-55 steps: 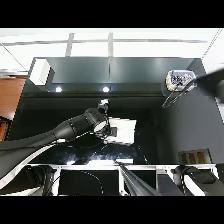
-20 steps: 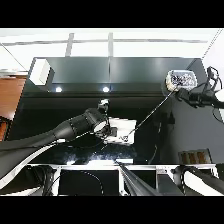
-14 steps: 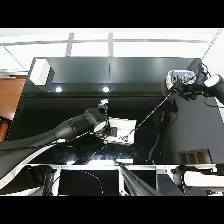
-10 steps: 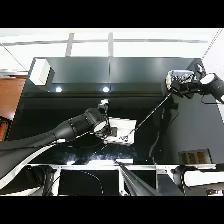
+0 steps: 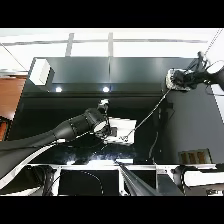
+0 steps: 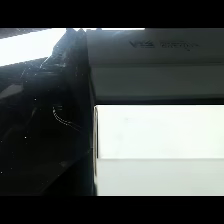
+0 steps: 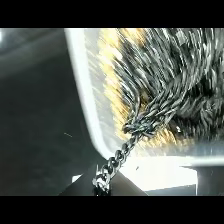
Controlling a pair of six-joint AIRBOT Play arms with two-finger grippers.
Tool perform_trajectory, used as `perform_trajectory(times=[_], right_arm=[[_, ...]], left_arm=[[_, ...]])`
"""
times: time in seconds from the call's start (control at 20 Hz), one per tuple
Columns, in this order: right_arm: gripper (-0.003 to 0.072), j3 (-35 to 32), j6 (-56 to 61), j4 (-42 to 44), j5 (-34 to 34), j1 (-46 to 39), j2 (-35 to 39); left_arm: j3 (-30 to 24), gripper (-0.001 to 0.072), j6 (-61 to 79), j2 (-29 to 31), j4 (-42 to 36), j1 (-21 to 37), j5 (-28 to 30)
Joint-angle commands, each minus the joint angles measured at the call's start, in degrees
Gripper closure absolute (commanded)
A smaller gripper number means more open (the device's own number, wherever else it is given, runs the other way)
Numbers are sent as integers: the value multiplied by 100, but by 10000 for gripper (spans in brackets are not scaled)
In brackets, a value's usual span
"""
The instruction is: Fold the box and place the chain.
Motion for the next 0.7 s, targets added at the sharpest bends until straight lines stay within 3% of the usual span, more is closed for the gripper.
perform_trajectory(times=[0.0, 0.65], right_arm=[[640, 671, -68, -26, 328, -52, 424], [640, 2966, -516, -173, 369, -44, 2031]], left_arm=[[0, 677, 2, 2, 0, 2, -2], [0, 677, 2, 2, -2, 2, -7]])
